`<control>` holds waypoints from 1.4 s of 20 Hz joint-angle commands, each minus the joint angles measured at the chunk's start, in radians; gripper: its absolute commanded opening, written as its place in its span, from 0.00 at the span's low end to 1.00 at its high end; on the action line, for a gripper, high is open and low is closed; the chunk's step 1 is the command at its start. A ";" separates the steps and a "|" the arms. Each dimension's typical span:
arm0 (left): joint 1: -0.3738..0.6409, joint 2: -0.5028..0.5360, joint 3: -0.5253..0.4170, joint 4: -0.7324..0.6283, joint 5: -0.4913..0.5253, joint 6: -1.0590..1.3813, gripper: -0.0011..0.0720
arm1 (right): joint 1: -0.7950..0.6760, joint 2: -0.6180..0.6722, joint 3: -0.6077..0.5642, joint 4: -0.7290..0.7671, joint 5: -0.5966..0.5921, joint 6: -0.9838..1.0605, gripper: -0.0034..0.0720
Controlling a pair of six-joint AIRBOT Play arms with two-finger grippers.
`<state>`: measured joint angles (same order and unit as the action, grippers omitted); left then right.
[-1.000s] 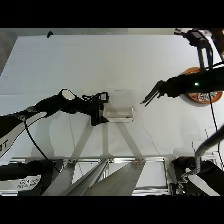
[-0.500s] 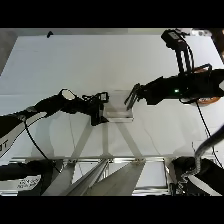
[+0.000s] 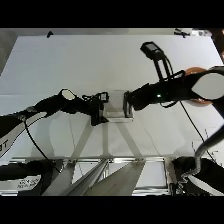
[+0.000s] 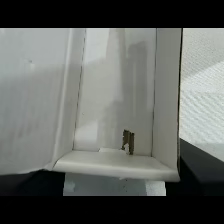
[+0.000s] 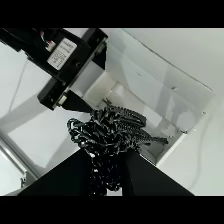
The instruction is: Fold the box and place the chain.
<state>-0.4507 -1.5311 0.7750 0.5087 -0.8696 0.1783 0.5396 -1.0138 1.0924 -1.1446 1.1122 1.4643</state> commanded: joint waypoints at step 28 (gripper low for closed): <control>0.000 0.000 0.001 0.000 -0.003 0.000 0.54 | 0.064 -0.444 -0.013 -0.002 -0.060 0.058 0.29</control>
<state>-0.4507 -1.5314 0.7750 0.5087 -0.8726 0.1783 0.6025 -1.4536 1.0801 -1.1465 1.0527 1.5154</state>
